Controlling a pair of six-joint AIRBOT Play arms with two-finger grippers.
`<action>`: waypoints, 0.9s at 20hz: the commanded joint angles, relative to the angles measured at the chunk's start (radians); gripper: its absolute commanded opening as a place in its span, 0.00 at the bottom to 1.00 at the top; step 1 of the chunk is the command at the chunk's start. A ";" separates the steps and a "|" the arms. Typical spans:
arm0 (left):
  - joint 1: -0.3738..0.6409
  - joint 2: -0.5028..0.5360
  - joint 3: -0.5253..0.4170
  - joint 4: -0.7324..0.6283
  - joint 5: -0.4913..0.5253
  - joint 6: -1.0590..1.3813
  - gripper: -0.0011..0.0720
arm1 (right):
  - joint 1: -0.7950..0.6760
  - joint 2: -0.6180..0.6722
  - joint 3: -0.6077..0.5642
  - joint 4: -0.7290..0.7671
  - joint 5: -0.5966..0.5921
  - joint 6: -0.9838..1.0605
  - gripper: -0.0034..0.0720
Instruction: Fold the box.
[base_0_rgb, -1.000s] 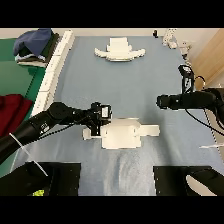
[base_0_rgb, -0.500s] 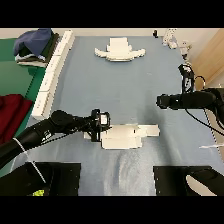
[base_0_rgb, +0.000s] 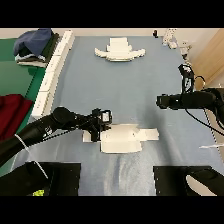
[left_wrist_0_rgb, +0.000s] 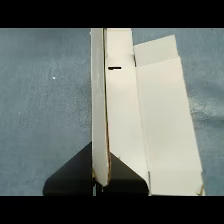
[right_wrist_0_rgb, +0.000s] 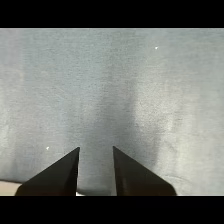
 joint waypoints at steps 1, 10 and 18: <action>0.000 -0.024 0.023 0.048 -0.037 -0.056 0.03 | 0.000 0.000 0.000 0.000 0.001 0.000 0.47; 0.000 -0.050 0.024 0.047 -0.079 -0.071 0.03 | 0.000 0.000 0.000 0.001 0.000 0.000 0.47; 0.000 -0.050 0.023 0.047 -0.089 -0.131 0.03 | 0.000 0.000 0.000 0.016 -0.021 0.000 0.47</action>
